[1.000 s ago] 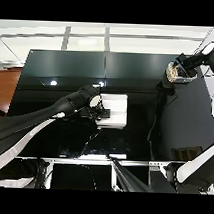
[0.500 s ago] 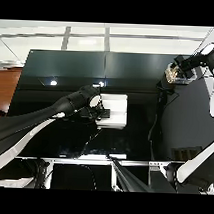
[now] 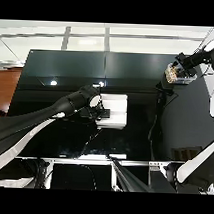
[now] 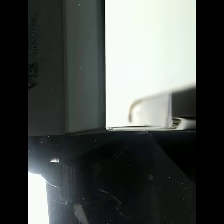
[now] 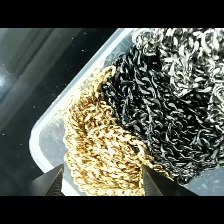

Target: Fold the box and place the chain.

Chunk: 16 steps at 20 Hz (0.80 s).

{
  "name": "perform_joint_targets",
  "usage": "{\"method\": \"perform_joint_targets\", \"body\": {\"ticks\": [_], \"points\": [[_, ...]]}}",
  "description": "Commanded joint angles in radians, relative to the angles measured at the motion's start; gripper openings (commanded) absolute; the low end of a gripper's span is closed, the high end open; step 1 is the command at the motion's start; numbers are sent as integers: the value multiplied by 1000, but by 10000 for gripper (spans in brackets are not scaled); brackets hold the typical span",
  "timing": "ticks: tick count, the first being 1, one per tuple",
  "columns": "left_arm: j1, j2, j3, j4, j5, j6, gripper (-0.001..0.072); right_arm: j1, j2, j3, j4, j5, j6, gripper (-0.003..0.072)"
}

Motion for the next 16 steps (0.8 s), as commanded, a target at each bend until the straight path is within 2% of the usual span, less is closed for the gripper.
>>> {"method": "perform_joint_targets", "body": {"ticks": [1,4,5,6,7,8,12,16], "points": [[1,-1,0,0,1,0,29,2,-16,3,7,31,2,547],[1,-1,0,0,1,0,29,10,-42,3,39,30,1,547],[1,-1,0,0,1,0,30,12,-48,3,43,27,-2,449],[1,-1,0,0,1,0,30,14,-50,3,42,19,-11,310],[1,-1,0,0,1,0,29,14,-49,5,43,9,-31,125],[1,-1,0,0,1,0,29,12,-42,5,42,6,-60,19],[0,-1,0,0,1,0,29,-12,29,5,39,24,-173,10],[0,-1,0,0,1,0,30,-34,170,5,43,53,-313,10]]}}
